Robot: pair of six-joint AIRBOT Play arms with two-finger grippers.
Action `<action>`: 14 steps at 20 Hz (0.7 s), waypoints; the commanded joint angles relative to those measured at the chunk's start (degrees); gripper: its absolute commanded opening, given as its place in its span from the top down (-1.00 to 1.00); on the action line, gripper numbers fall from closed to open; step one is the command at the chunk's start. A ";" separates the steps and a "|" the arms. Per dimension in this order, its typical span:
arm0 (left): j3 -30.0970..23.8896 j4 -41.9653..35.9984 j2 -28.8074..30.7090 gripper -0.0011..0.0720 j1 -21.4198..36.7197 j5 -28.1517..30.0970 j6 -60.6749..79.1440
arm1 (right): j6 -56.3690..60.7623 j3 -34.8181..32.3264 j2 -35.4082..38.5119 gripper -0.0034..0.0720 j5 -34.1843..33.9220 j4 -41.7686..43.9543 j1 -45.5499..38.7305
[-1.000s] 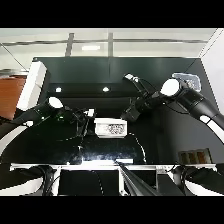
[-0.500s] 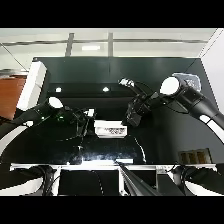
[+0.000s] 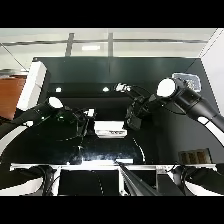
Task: Fold the box and place the chain.
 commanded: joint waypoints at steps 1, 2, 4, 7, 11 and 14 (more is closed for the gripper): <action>0.04 0.00 -0.04 -0.28 0.00 0.00 0.00 | -3.30 0.00 -0.02 -0.97 0.02 -1.62 0.09; 0.04 0.00 -0.04 -0.28 0.02 0.00 0.00 | -4.81 -0.02 -0.02 -0.97 -0.57 -1.11 0.22; 0.04 0.00 -0.04 -0.28 0.02 0.00 0.00 | -6.54 -0.15 -0.02 -0.97 -1.77 0.07 0.22; 0.04 0.00 -0.04 -0.28 0.00 0.00 0.00 | -8.35 -1.03 -0.02 -0.96 -3.28 0.26 0.20; 0.04 0.00 -0.04 -0.29 0.02 0.00 0.00 | -9.55 -3.76 -0.02 -0.96 -4.79 0.42 0.22; 0.04 0.00 -0.04 -0.28 0.02 0.00 0.00 | -12.94 -4.33 -0.02 -0.96 -7.08 2.64 0.22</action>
